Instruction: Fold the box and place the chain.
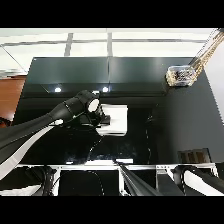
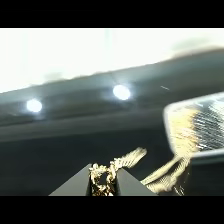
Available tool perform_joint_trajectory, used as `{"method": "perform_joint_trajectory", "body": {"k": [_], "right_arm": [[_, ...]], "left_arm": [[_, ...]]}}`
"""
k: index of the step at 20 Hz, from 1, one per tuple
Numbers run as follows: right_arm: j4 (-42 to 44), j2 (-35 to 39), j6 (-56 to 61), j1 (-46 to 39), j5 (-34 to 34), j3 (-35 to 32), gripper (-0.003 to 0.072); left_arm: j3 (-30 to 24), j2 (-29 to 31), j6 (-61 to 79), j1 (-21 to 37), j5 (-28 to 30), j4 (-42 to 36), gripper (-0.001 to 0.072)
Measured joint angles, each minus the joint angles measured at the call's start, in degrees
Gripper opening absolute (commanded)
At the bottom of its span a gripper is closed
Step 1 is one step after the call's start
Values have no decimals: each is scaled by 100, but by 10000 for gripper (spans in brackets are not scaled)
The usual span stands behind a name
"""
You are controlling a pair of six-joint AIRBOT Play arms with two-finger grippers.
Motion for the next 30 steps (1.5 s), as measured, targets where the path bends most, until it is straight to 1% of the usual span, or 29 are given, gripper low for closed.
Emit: {"method": "perform_joint_trajectory", "body": {"k": [4,7,10,14,19,21,23,26,28,30], "right_arm": [[704,645,-188,-4,192,0,14],[1268,876,-310,26,306,0,14],[1871,966,-398,48,293,0,14],[2367,1003,-455,61,295,0,14],[2625,1008,-518,83,356,0,15],[2660,1008,-544,192,481,-55,15],[2660,1008,-579,413,638,-212,15],[2658,1008,-640,949,807,-726,14],[2667,1008,-671,1445,645,-1211,14],[2649,1008,-702,1974,345,-1766,15]], "left_arm": [[0,0,2,0,0,0,29],[0,0,0,0,-13,0,29],[0,0,0,0,-57,0,29],[0,0,2,0,-70,0,29],[0,0,2,0,-90,0,29],[0,0,2,0,-90,0,29],[0,0,0,0,-90,0,29],[0,0,2,0,-90,0,29],[0,0,2,0,-90,0,29],[0,0,2,0,-90,0,29]]}}
